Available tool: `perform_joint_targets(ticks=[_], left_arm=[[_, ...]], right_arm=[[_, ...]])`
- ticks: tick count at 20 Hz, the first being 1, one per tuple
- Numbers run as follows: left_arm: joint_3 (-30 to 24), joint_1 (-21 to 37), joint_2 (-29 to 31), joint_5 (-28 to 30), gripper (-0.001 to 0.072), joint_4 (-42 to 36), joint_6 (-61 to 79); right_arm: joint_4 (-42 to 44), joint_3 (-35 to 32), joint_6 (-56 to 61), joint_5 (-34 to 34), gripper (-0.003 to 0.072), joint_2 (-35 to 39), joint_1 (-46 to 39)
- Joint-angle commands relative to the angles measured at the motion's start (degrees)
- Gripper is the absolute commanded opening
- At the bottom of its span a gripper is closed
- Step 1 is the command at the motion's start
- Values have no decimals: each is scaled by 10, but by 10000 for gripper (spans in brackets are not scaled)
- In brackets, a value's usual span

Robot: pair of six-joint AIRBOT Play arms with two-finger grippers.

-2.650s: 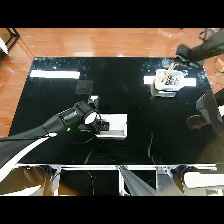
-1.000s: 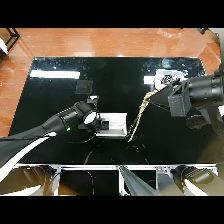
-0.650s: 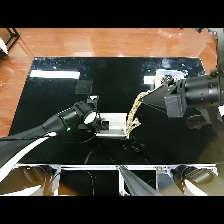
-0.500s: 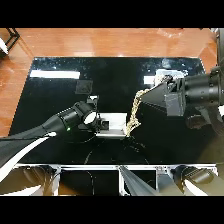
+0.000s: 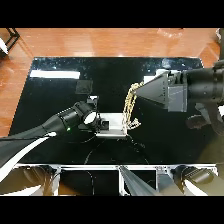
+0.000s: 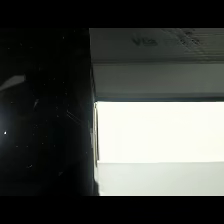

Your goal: Fold the box and place the chain.

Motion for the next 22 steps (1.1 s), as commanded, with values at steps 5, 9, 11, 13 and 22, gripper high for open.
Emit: perform_joint_targets(ticks=[5, 9, 11, 13, 22], left_arm=[[1, 0, 0, 0, 20, -2, 0], [1, -1, 0, 0, 21, -3, 0], [1, -1, 0, 0, 20, -3, 0], [1, -1, 0, 0, 21, -3, 0], [1, -1, 0, 0, 21, -3, 0]], right_arm=[[27, 0, -5, 81, 9, 0, 0], [12, -7, -5, 69, 10, -4, 0], [12, -26, -1, 63, 10, -4, 0], [12, -54, 0, 63, 9, -4, 0], [17, -92, -1, 45, 9, -13, 28]])
